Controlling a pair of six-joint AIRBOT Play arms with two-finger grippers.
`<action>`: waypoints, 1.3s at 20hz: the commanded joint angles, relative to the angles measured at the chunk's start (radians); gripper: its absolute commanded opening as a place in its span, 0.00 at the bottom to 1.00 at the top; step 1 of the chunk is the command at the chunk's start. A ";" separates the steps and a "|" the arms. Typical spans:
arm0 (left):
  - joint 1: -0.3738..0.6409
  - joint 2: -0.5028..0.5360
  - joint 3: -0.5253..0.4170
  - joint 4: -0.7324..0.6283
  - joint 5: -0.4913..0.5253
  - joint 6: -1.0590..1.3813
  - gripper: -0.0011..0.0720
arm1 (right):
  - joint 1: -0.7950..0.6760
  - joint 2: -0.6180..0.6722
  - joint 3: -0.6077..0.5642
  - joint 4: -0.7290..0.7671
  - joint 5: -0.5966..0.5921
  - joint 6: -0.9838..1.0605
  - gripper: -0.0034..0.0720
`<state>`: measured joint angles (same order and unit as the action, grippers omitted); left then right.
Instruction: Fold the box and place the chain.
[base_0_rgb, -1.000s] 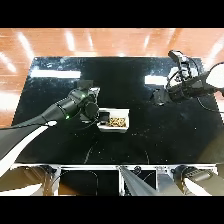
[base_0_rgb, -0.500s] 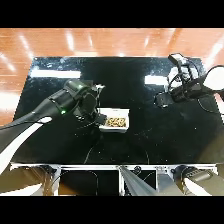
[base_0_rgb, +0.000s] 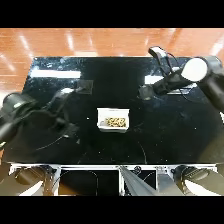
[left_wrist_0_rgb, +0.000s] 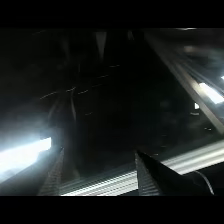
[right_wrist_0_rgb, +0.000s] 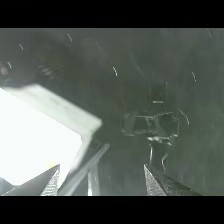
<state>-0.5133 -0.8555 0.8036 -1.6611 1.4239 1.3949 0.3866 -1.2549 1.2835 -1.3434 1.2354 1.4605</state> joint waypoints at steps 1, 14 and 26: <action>0.220 0.241 -0.251 -0.203 -0.123 0.051 0.77 | 0.039 -0.191 0.160 0.046 0.010 -0.042 0.88; 0.311 0.320 -0.363 -0.417 -0.293 0.150 0.77 | 0.193 -0.329 0.198 0.194 0.287 -0.433 0.88; 0.311 0.228 -0.363 -0.427 -0.332 0.150 0.77 | 0.202 -0.360 0.198 0.148 0.241 -0.515 0.78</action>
<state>-0.2035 -0.6151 0.4408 -2.0865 1.0966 1.5448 0.5835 -1.5993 1.4807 -1.1625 1.4883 0.9607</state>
